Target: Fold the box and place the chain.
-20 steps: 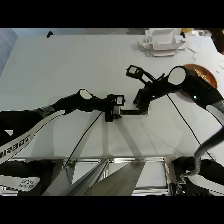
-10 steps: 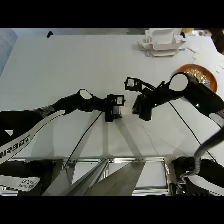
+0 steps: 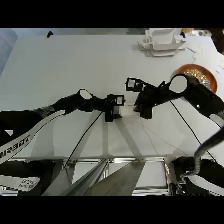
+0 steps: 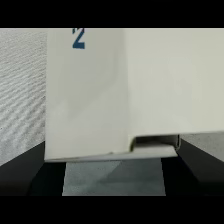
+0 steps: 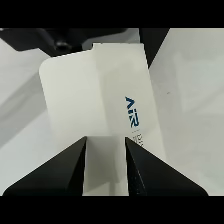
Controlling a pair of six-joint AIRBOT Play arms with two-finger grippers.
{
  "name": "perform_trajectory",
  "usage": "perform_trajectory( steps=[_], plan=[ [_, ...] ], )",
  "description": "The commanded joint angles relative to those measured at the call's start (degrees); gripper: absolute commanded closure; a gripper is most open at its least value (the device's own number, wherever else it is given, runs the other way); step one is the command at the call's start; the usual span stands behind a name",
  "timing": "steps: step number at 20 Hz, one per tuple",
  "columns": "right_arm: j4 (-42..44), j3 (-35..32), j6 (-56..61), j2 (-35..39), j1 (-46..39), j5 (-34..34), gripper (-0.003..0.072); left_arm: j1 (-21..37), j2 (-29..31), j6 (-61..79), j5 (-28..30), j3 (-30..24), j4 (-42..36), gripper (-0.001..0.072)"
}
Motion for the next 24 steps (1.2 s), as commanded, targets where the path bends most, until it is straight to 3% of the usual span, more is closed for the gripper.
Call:
perform_trajectory(
  steps=[1,9,13,17,19,24],
  plan=[
    [0.0,-0.1,-1.4,0.0,0.0,1.2,0.0401,0.0,0.0,0.0,0.0,0.0,0.0,0.0627],
    [-1.9,-2.0,-0.7,0.1,0.0,-4.0,0.0404,0.0,0.0,0.0,0.0,0.0,0.0,0.0627],
    [-2.0,-2.0,-0.7,0.1,0.0,-4.2,0.0519,0.0,0.0,0.0,0.0,0.0,0.0,0.0627],
    [-2.1,-2.0,-0.7,0.1,0.0,-4.2,0.053,0.0,0.0,0.0,0.0,0.0,0.0,0.0627],
    [-3.0,-2.0,-0.7,0.1,0.0,-4.2,0.0575,0.0,0.0,0.0,0.0,0.0,0.0,0.0627],
    [-4.5,-2.0,0.9,0.7,0.0,-5.2,0.0575,0.0,0.0,0.0,0.0,0.0,0.0,0.0627]
  ],
)
